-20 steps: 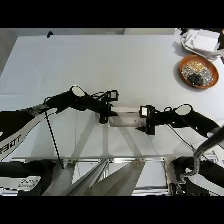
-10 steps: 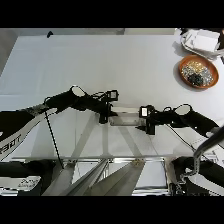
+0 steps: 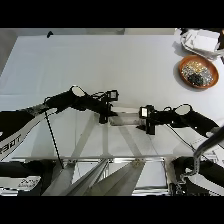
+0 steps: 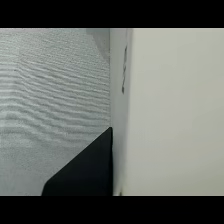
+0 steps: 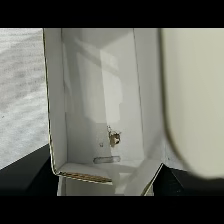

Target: Fold the box and place the chain.

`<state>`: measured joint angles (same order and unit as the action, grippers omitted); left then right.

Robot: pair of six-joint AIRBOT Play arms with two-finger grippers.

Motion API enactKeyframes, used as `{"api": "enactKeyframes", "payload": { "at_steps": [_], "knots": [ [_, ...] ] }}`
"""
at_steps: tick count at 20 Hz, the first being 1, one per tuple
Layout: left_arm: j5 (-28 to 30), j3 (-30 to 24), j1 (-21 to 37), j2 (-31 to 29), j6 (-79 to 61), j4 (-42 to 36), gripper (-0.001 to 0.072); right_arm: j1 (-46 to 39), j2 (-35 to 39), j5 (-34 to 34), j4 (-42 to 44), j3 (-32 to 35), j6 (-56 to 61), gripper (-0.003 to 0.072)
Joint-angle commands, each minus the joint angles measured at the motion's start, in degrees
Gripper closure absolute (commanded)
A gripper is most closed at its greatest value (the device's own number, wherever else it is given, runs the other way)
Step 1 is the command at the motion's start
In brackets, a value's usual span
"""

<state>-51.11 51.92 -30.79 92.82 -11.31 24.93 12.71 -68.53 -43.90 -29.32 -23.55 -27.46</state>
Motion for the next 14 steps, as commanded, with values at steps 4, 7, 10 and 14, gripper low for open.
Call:
{"api": "enactKeyframes", "payload": {
  "at_steps": [4, 7, 10, 14],
  "knots": [
    [0.07, 0.0, 0.0, -0.04, 0.0, 0.0, 0.0696, 0.02, -0.04, -1.18, 1.16, -1.64, 3.65, 0.0028],
    [0.07, 0.0, 0.0, -0.04, 0.0, -0.02, 0.0696, 0.02, -0.04, -2.34, 1.05, -2.23, 3.93, 0.0022],
    [0.07, 0.0, 0.0, -0.04, 0.0, -0.02, 0.0696, 0.02, -0.07, -2.84, 0.87, -2.23, 4.09, 0.0022],
    [0.07, 0.0, 0.0, -0.04, 0.0, 0.0, 0.0696, 0.02, -2.21, -3.23, -0.42, -2.23, 4.22, 0.0116]
  ]
}}
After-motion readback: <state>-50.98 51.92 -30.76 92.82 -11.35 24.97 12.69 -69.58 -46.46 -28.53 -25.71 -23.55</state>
